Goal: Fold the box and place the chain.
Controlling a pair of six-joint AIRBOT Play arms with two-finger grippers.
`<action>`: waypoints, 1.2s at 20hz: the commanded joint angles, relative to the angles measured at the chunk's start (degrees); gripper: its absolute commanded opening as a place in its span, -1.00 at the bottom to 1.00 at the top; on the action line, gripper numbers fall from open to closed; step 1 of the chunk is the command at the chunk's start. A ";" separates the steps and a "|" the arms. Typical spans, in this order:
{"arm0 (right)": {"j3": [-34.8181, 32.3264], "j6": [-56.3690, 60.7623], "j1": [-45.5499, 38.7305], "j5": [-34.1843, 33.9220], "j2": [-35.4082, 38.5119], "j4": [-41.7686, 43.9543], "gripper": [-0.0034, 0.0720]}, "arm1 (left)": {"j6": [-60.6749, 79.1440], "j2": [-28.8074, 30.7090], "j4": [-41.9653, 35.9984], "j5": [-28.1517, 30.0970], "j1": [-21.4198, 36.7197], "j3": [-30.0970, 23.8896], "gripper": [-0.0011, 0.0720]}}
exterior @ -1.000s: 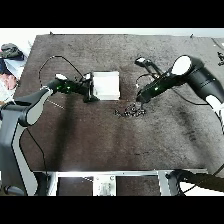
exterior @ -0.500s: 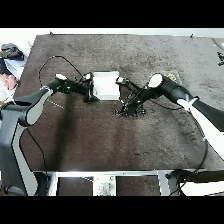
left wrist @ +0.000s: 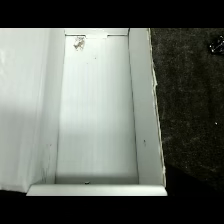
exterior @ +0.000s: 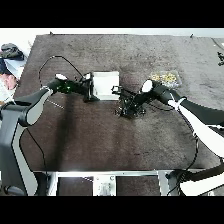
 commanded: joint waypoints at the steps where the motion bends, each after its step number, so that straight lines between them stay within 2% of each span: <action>1: -0.02 -0.94 0.72 -0.59 -1.09 -1.03 -0.10 | 0.02 0.02 0.02 0.02 0.02 0.04 -0.02; 3: 0.00 -0.90 1.64 -1.51 -2.32 -2.49 -0.15 | 0.02 0.02 0.02 0.02 0.02 0.04 -0.02; 4: -0.02 -0.90 2.16 -2.43 -2.69 -3.21 -0.38 | 0.02 0.02 0.02 0.02 0.02 0.04 -0.02; 6: 0.00 -0.94 3.06 -2.71 -2.67 -3.43 -0.41 | 0.02 0.02 0.02 0.02 0.02 0.04 -0.02; 7: 0.00 -1.16 3.48 -2.23 -2.56 -3.87 -0.67 | 0.02 0.02 0.02 0.02 0.02 0.04 -0.02; 9: 0.00 -1.73 4.09 -1.20 -2.21 -4.33 -0.89 | 0.02 0.02 0.02 0.02 0.02 0.04 -0.02; 12: 0.00 -1.68 4.15 -1.51 0.46 -4.24 -0.89 | 0.02 0.02 0.02 0.04 0.02 0.04 -0.02; 17: 0.07 -1.68 4.09 -5.60 11.41 -4.26 -0.89 | 0.02 0.02 0.02 0.04 0.02 0.04 -0.02; 20: 0.07 -1.66 4.09 -13.00 17.92 -4.26 -0.89 | 0.02 0.02 0.02 0.04 0.02 0.04 -0.02; 24: 0.28 -0.66 4.09 -27.80 23.47 -4.24 -0.89 | 0.02 0.02 0.02 0.02 0.02 0.04 -0.02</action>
